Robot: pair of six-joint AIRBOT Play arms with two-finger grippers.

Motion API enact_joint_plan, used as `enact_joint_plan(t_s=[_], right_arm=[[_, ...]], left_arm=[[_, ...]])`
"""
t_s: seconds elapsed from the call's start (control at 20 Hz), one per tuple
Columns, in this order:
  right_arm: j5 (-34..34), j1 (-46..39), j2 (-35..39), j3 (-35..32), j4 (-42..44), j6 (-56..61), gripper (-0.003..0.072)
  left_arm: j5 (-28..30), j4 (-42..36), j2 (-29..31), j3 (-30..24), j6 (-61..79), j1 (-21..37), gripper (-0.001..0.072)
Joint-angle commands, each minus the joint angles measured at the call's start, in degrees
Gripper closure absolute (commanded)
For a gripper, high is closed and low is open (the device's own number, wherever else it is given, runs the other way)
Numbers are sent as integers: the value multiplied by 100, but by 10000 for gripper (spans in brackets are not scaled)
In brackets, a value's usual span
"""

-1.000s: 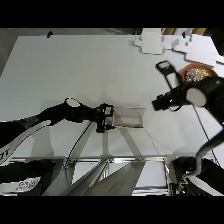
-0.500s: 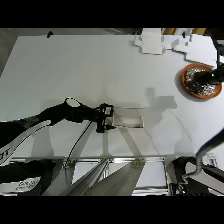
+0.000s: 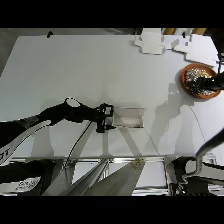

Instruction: Fold the box and place the chain.

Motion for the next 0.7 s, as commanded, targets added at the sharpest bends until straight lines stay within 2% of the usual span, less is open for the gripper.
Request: enact_joint_plan(t_s=[0.0,0.65], right_arm=[[-245,-35,-236,2,17,109,505],[-407,-35,-669,2,37,164,511]], left_arm=[[2,2,0,-2,0,0,220],[2,2,0,-2,0,0,220]])
